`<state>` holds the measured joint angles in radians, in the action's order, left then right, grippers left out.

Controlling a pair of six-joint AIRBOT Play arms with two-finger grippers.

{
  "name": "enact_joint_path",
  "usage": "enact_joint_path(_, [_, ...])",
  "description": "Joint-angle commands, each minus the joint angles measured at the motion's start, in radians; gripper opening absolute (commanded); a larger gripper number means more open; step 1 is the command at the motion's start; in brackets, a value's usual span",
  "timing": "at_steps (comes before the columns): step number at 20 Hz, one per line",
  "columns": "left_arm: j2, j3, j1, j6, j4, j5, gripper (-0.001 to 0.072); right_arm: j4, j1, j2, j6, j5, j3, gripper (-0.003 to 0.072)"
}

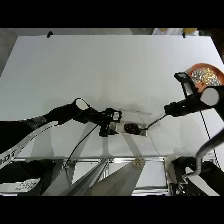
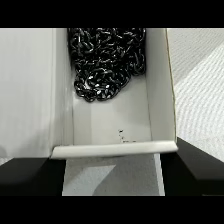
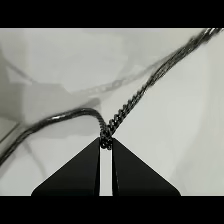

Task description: Fold the box and place the chain.

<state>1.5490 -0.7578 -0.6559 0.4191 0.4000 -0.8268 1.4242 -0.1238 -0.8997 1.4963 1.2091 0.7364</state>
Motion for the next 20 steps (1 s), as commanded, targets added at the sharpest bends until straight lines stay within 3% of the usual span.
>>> enact_joint_path(1, [0.000, 0.000, 0.000, 0.000, 0.000, 0.000, 0.0253, -0.195, 0.000, 0.204, -0.108, 0.082, 0.001, 0.0016])
enact_joint_path(5, [0.000, 0.000, 0.000, 0.000, 0.000, 0.000, 0.0253, -0.347, 0.000, 0.369, -0.119, 0.094, 0.001, 0.0017])
enact_joint_path(9, [0.000, 0.000, 0.000, 0.000, 0.000, 0.000, 0.0253, -0.473, 0.000, 0.448, -0.132, 0.147, 0.001, 0.0016])
enact_joint_path(13, [0.000, 0.000, 0.000, 0.000, 0.000, 0.000, 0.0253, -0.689, 0.000, 0.452, -0.236, 0.108, 0.001, 0.0017])
enact_joint_path(20, [0.000, 0.000, 0.000, 0.000, 0.000, 0.000, 0.0253, -0.707, 0.000, 0.402, -0.277, -0.012, 0.001, 0.0017])
